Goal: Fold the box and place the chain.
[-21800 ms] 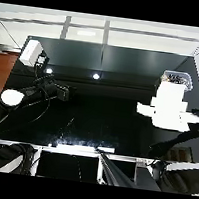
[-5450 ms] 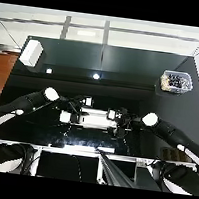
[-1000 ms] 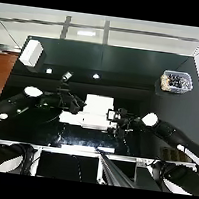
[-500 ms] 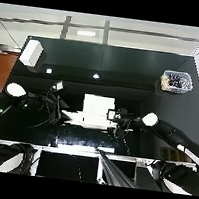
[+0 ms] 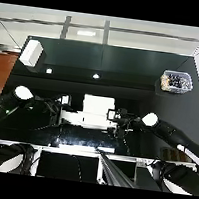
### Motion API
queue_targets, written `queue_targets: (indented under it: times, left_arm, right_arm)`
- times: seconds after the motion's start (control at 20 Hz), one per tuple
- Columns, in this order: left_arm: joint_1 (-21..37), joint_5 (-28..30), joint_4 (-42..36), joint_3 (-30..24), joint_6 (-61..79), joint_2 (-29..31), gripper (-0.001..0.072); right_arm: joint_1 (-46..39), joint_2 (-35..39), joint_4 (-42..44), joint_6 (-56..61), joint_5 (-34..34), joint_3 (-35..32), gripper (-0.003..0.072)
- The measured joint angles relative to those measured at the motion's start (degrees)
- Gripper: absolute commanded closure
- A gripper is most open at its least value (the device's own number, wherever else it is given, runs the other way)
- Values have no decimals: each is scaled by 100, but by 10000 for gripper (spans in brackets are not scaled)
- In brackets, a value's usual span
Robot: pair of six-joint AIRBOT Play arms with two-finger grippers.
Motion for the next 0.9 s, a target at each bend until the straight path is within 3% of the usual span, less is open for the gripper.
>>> queue_targets:
  times: [0.45, 0.6, 0.75, 0.8, 0.9]
  left_arm:
    - [-623, 636, -437, -2, 393, -348, 35]
    - [-765, 769, -468, -2, 415, -365, 232]
    - [-831, 822, -474, -2, 417, -372, 265]
    - [-844, 835, -474, 0, 420, -372, 353]
    - [-855, 863, -474, 0, 433, -372, 378]
  right_arm:
    - [0, 0, 2, 2, -2, 0, 376]
    - [0, 0, 2, 0, -2, 0, 376]
    - [0, 0, 2, 0, -2, 0, 376]
    - [0, 0, 2, 2, -2, 0, 376]
    - [2, 0, 0, 2, 2, 0, 376]
